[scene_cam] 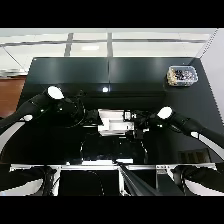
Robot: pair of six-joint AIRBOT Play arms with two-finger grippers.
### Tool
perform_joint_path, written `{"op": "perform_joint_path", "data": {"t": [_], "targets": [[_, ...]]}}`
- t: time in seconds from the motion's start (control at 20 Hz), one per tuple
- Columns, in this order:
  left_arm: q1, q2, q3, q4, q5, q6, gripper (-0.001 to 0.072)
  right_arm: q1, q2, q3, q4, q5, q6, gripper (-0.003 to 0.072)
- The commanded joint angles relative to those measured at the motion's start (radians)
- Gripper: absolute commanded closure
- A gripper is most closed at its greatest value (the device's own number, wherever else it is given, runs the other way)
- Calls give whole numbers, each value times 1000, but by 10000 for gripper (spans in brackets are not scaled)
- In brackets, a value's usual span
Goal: Fold the box and place the chain.
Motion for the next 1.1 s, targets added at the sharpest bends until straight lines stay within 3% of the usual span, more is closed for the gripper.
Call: {"op": "perform_joint_path", "data": {"t": [0.0, 0.55, 0.65, 1.05], "targets": [[-51, 2, 28, 96, 51, -125, 301, 0, -1, 0, 0, 0, 0, 662], [-108, 0, 37, 171, 117, -198, 305, 0, -1, 0, 0, 0, 0, 663], [-120, 0, 37, 171, 127, -198, 377, 0, -1, 0, 0, 0, 0, 663], [-141, 0, 40, 269, 130, -293, 377, 0, -1, 0, 0, 0, 0, 662]]}}
